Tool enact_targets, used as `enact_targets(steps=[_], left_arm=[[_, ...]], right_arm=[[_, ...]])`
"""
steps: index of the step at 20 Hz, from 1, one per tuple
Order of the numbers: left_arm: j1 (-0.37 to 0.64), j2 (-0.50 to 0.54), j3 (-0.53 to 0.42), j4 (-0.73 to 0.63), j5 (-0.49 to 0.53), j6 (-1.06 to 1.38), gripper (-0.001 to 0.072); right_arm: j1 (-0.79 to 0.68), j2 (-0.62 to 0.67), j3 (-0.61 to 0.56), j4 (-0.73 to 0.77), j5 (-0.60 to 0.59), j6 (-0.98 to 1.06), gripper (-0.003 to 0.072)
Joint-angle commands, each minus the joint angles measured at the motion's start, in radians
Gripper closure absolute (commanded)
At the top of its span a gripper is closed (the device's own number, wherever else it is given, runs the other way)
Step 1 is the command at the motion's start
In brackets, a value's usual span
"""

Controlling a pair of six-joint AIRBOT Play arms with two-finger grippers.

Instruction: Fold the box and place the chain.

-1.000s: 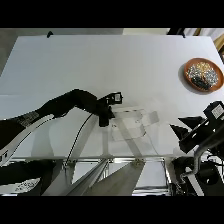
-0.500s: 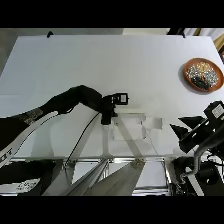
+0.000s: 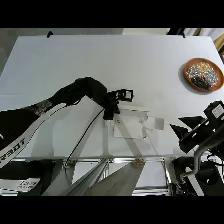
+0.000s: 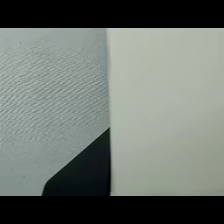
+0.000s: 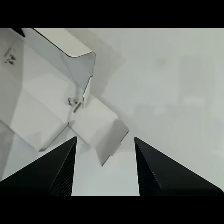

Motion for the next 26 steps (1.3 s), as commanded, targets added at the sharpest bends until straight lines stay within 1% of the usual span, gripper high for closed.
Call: enact_targets(steps=[1, 5, 8, 10, 19, 22, 26], left_arm=[[0.0, -0.011, 0.006, 0.001, -0.015, 0.0, 0.0713], [0.001, -0.015, 0.004, -0.035, -0.085, -0.025, 0.0714], [0.001, -0.036, -0.005, -0.047, -0.083, -0.051, 0.0715], [0.001, -0.034, -0.019, -0.044, -0.082, -0.065, 0.0715], [0.002, -0.027, -0.021, -0.044, -0.031, -0.091, 0.0716], [0.002, -0.027, -0.021, -0.044, -0.083, -0.079, 0.0716], [0.002, -0.036, -0.021, -0.044, -0.103, -0.062, 0.0714]], right_arm=[[0.0, 0.001, 0.0, 0.0, 0.0, 0.003, 0.0291], [0.0, 0.001, 0.0, 0.0, 0.0, 0.003, 0.0291], [0.0, 0.001, 0.0, 0.0, 0.0, 0.003, 0.0291], [0.0, 0.001, 0.0, 0.0, 0.0, 0.003, 0.0291], [0.0, 0.001, 0.0, -0.001, 0.001, 0.003, 0.0291], [0.0, 0.001, 0.0, -0.001, 0.0, 0.003, 0.0291], [0.0, 0.001, 0.0, -0.001, 0.0, 0.003, 0.0292]])
